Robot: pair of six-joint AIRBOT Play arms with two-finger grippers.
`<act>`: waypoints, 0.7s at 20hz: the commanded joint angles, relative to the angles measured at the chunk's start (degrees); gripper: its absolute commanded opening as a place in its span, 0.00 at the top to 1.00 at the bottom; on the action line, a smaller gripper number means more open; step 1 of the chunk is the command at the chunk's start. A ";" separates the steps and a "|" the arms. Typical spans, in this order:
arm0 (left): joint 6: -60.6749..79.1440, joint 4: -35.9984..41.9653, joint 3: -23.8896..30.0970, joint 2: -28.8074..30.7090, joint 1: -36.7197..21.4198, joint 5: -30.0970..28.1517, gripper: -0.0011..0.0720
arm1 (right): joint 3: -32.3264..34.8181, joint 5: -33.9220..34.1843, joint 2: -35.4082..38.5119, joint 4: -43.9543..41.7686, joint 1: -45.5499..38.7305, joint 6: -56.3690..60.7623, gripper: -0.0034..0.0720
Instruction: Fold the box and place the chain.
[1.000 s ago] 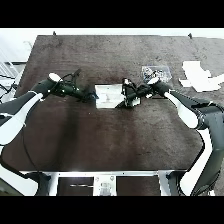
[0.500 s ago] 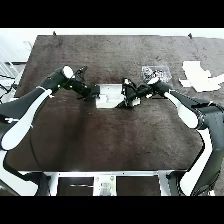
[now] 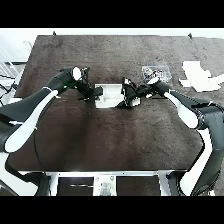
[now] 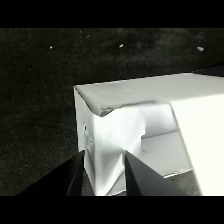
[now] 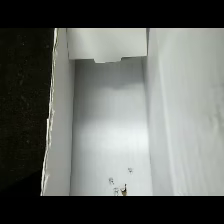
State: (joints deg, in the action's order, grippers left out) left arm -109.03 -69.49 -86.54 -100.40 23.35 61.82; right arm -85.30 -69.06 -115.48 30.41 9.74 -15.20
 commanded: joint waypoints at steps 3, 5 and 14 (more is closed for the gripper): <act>-4.13 -2.95 -0.79 -0.96 0.55 -0.02 0.55 | 0.00 -0.02 0.02 0.07 0.02 -0.04 0.18; -4.57 -3.85 -2.78 -2.16 0.55 0.98 0.55 | 0.00 -0.02 0.02 0.07 0.02 -0.04 0.18; -8.61 -11.45 -13.38 -9.46 3.63 8.35 0.55 | 0.00 -0.02 0.02 0.07 0.02 -0.04 0.18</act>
State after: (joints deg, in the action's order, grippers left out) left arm -115.81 -77.65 -96.90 -107.85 26.06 67.51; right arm -85.30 -69.06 -115.48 30.50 9.74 -15.27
